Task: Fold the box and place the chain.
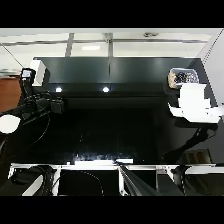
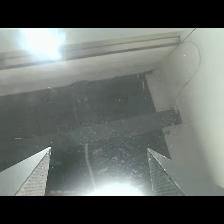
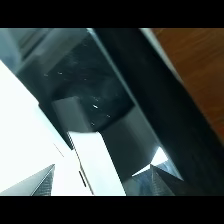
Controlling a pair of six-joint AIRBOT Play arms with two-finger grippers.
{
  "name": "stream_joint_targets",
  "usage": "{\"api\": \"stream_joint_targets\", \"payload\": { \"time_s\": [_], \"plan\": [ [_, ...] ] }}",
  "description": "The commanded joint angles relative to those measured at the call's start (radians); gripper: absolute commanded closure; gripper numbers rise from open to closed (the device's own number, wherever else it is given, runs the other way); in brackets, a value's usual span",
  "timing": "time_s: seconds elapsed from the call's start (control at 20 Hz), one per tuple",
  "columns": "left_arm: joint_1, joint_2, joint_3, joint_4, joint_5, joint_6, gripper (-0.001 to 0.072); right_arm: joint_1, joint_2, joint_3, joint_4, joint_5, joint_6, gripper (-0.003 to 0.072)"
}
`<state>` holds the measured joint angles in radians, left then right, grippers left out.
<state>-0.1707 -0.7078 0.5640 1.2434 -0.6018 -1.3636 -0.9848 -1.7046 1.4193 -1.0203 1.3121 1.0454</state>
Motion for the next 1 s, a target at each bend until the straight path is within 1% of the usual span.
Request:
{"api": "stream_joint_targets", "payload": {
  "time_s": [0.0, 0.05, 0.15, 0.2, 0.25, 0.3, 0.35, 0.4, 0.45, 0.55, 0.6, 0.65, 0.75, 0.9, 0.95],
  "plan": [
    [-0.001, -0.005, 0.0, -0.006, 0.003, 0.002, 0.0, 0.02, -0.095, 0.072, 0.017, 0.097, -0.029, 0.0077],
    [-0.001, -0.005, 0.0, -0.006, 0.003, 0.002, 0.0, 0.027, -0.109, 0.072, 0.002, 0.105, -0.029, 0.0154],
    [-0.001, -0.005, 0.0, -0.006, 0.004, 0.002, 0.0, 0.035, -0.127, 0.072, -0.048, 0.121, -0.029, 0.0155],
    [-0.001, -0.005, 0.0, -0.006, 0.004, 0.002, 0.0, 0.035, -0.13, 0.072, -0.047, 0.125, -0.029, 0.0155],
    [-0.001, -0.005, 0.0, -0.006, 0.004, 0.002, 0.0, 0.034, -0.13, 0.072, -0.042, 0.125, -0.031, 0.0203],
    [-0.001, -0.005, 0.0, -0.006, 0.004, 0.002, 0.0, 0.033, -0.13, 0.072, -0.033, 0.133, -0.033, 0.0339],
    [-0.001, -0.005, 0.0, -0.005, 0.005, 0.002, 0.0, 0.033, -0.13, 0.072, -0.026, 0.139, -0.052, 0.0417],
    [-0.001, -0.005, 0.0, -0.005, 0.006, 0.002, 0.0, 0.033, -0.13, 0.072, -0.019, 0.147, -0.068, 0.0535],
    [-0.001, -0.005, 0.0, -0.005, 0.008, 0.002, 0.0, 0.033, -0.13, 0.072, 0.0, 0.165, -0.092, 0.0569],
    [-0.001, -0.005, 0.0, -0.006, 0.023, 0.002, 0.0, 0.033, -0.124, 0.072, 0.048, 0.208, -0.131, 0.0571],
    [-0.001, -0.005, 0.0, -0.006, 0.028, 0.002, 0.0, 0.034, -0.117, 0.068, 0.077, 0.232, -0.151, 0.0624],
    [-0.001, -0.005, 0.0, -0.006, 0.029, 0.002, 0.0, 0.035, -0.107, 0.057, 0.105, 0.251, -0.17, 0.0645],
    [-0.001, -0.005, 0.0, -0.006, 0.029, 0.002, 0.0, 0.043, -0.066, -0.011, 0.134, 0.271, -0.224, 0.0645],
    [-0.001, -0.005, 0.0, -0.006, 0.029, 0.002, 0.0, 0.064, -0.012, -0.132, 0.137, 0.311, -0.251, 0.0646],
    [-0.001, -0.005, 0.0, -0.006, 0.028, 0.002, 0.0, 0.072, 0.005, -0.176, 0.159, 0.312, -0.251, 0.0646]
  ]
}}
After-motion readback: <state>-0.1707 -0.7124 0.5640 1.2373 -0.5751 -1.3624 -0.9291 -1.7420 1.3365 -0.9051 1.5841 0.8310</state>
